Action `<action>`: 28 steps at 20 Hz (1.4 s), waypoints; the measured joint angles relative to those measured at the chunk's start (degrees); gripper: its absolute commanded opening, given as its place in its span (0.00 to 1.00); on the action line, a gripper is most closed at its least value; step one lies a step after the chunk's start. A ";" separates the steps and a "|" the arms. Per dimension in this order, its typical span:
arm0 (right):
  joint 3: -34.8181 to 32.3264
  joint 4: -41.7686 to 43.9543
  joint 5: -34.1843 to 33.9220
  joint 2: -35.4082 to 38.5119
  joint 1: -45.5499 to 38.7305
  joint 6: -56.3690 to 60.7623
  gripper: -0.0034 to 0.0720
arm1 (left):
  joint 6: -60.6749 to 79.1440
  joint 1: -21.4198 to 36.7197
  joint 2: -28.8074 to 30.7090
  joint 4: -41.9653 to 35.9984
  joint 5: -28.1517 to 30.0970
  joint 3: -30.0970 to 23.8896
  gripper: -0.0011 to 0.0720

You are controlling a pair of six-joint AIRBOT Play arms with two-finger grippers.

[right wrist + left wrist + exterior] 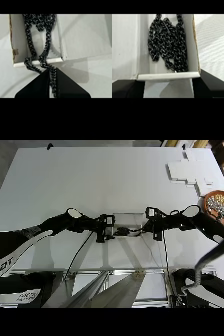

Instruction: Fold the box and place the chain.

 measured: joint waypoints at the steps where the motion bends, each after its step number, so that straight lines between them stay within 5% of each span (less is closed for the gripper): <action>1: 0.00 0.11 0.15 0.00 0.00 0.07 0.06 | 0.00 0.00 0.00 0.00 0.00 0.00 0.03; 11: -0.02 -8.37 -1.62 10.34 0.00 22.18 0.06 | 0.00 0.00 0.00 0.00 0.00 0.00 0.03; 19: -0.07 5.51 -1.25 18.53 5.29 29.66 0.06 | 0.00 0.00 0.00 0.00 0.00 0.00 0.03; 25: -0.07 8.94 -12.11 18.21 18.34 30.10 0.06 | -0.02 0.00 0.00 0.00 0.00 0.00 0.03; 26: -0.07 9.11 -13.57 17.59 19.91 30.14 0.08 | -0.02 0.00 0.00 0.00 0.00 0.00 0.03; 28: -0.07 8.63 -15.41 16.35 21.88 30.27 0.32 | 0.00 0.00 0.00 0.00 -0.02 0.00 0.03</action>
